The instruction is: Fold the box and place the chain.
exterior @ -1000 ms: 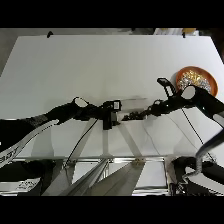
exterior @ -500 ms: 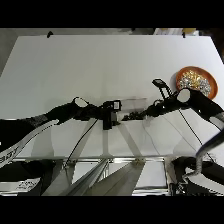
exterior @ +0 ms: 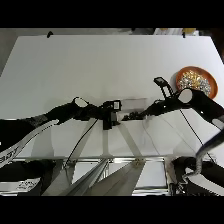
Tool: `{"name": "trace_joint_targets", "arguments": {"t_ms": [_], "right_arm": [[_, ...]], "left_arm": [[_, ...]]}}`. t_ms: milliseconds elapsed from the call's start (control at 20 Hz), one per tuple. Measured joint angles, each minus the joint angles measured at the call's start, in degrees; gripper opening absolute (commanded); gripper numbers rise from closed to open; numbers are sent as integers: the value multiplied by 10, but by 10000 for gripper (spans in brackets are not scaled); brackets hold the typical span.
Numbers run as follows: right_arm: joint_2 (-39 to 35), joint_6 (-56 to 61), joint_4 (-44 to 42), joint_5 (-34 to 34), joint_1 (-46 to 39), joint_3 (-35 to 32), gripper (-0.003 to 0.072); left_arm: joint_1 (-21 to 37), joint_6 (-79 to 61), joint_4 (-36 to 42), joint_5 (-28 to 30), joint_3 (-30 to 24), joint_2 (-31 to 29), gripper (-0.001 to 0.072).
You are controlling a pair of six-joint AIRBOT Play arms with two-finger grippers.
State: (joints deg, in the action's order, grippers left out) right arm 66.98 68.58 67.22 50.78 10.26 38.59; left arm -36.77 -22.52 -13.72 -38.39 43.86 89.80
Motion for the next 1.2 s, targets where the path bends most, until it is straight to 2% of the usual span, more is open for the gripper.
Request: {"name": "trace_joint_targets", "arguments": {"t_ms": [400,650,950,1200], "right_arm": [[-207,0,-11,30,0,0,10],[-299,-32,-89,39,0,0,10],[-318,-116,-259,40,1,0,10],[-269,-167,-313,22,42,0,10]], "left_arm": [[0,0,0,0,0,0,208],[0,0,0,0,0,0,208],[0,0,0,0,0,0,208],[0,0,0,0,0,0,208]]}}
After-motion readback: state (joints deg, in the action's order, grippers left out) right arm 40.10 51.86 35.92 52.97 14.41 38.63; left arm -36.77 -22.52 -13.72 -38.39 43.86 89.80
